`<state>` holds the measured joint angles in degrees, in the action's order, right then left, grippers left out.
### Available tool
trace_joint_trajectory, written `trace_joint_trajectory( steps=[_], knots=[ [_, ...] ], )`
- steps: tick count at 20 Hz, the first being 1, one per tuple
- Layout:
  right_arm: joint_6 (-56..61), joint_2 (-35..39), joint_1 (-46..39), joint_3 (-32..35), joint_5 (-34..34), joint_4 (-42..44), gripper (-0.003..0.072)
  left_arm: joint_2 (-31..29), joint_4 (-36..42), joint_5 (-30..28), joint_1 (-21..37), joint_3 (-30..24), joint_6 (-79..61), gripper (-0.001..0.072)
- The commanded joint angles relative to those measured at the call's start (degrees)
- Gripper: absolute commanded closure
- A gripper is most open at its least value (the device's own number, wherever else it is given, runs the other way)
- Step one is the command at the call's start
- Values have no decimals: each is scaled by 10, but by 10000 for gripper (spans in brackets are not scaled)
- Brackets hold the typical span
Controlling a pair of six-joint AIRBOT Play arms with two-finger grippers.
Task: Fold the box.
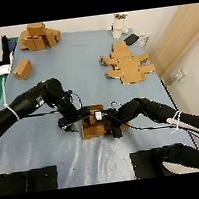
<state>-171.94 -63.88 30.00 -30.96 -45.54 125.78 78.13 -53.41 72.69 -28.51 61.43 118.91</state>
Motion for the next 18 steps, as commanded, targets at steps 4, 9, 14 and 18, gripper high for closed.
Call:
trace_joint_trajectory(
  steps=[4, 9, 14, 18],
  knots=[
    [0, 0, 0, 0, 0, 0, 168, -30, 17, 74, 84, 0, -185, 122],
    [0, 0, 0, 0, 0, 0, 167, -129, 13, 57, 135, -10, -522, 122],
    [0, 0, 0, 0, 0, 0, 167, -186, 20, 76, 120, -24, -715, 121],
    [0, 0, 0, 0, 0, 0, 167, -186, 61, 88, 108, -44, -735, 122]
  ],
)
